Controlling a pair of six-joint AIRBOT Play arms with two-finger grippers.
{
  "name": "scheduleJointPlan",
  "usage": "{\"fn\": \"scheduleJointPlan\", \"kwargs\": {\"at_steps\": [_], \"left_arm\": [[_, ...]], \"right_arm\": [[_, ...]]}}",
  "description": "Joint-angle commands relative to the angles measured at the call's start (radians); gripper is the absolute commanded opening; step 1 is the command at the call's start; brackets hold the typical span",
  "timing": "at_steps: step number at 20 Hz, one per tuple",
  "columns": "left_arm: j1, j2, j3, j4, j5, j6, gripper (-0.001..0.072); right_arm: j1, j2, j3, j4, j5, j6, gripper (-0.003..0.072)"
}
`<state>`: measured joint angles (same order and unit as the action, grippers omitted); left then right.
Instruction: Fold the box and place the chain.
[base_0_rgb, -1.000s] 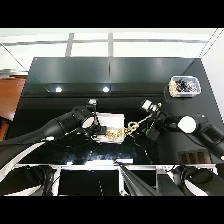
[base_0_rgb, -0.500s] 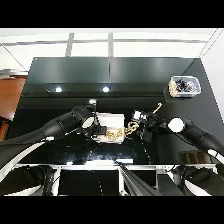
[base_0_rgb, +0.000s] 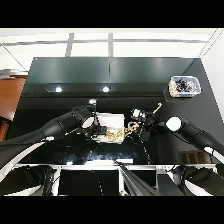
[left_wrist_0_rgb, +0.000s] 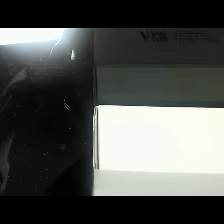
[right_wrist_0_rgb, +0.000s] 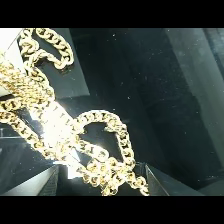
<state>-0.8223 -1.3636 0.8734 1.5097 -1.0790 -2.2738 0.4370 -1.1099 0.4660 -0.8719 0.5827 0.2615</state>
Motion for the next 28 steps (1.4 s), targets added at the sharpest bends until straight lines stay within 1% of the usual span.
{"fn": "scheduleJointPlan", "kwargs": {"at_steps": [1,2,3,6,7,8,9,12,14,15,17,20,23,26,27,28], "left_arm": [[0.000,0.000,0.001,0.000,-0.003,0.000,0.0032],[0.000,0.000,0.001,0.000,-0.003,0.000,0.0032],[0.000,0.000,0.001,0.000,-0.003,0.000,0.0032],[0.000,0.000,0.001,0.000,-0.003,0.000,0.0032],[0.000,0.000,0.001,0.000,-0.003,0.000,0.0032],[0.000,0.000,0.001,0.000,-0.003,0.000,0.0032],[0.000,0.000,0.001,0.000,-0.003,0.000,0.0032],[0.000,0.000,0.001,0.000,-0.003,0.000,0.0032],[0.000,0.000,0.001,0.000,-0.003,0.000,0.0032],[0.000,0.000,0.001,0.000,-0.003,0.000,0.0032],[0.000,0.000,0.001,0.000,-0.003,0.000,0.0032],[0.000,0.000,0.001,0.000,-0.003,0.000,0.0032],[0.000,0.000,0.001,0.000,-0.003,0.000,0.0032],[0.000,0.000,0.001,0.000,-0.002,0.000,0.0032],[0.000,0.000,0.001,0.000,-0.002,0.000,0.0032],[0.000,0.000,0.001,0.000,-0.001,0.000,0.0032]], "right_arm": [[0.001,-0.005,0.000,0.000,0.008,0.022,0.0584],[0.002,-0.011,0.000,0.000,0.008,0.037,0.0583],[0.002,-0.017,0.000,0.000,0.008,0.051,0.0559],[0.002,-0.019,0.002,0.000,0.005,0.086,0.0150],[0.002,-0.019,0.006,0.000,0.008,0.088,0.0062],[0.002,-0.016,0.013,0.002,0.008,0.105,0.0061],[0.001,-0.010,0.021,0.001,0.008,0.139,0.0028],[0.001,0.029,0.052,0.000,0.020,0.196,0.0023],[-0.002,0.081,0.075,0.000,0.023,0.259,0.0023],[-0.008,0.116,0.089,-0.003,0.031,0.317,0.0023],[-0.030,0.194,0.133,-0.019,0.085,0.433,0.0023],[-0.061,0.336,0.221,-0.029,0.173,0.526,0.0023],[-0.071,0.449,0.324,-0.016,0.246,0.620,0.0023],[-0.071,0.498,0.410,0.072,0.340,0.648,0.0023],[-0.071,0.499,0.425,0.135,0.368,0.647,0.0023],[-0.071,0.499,0.429,0.234,0.394,0.624,0.0023]]}}
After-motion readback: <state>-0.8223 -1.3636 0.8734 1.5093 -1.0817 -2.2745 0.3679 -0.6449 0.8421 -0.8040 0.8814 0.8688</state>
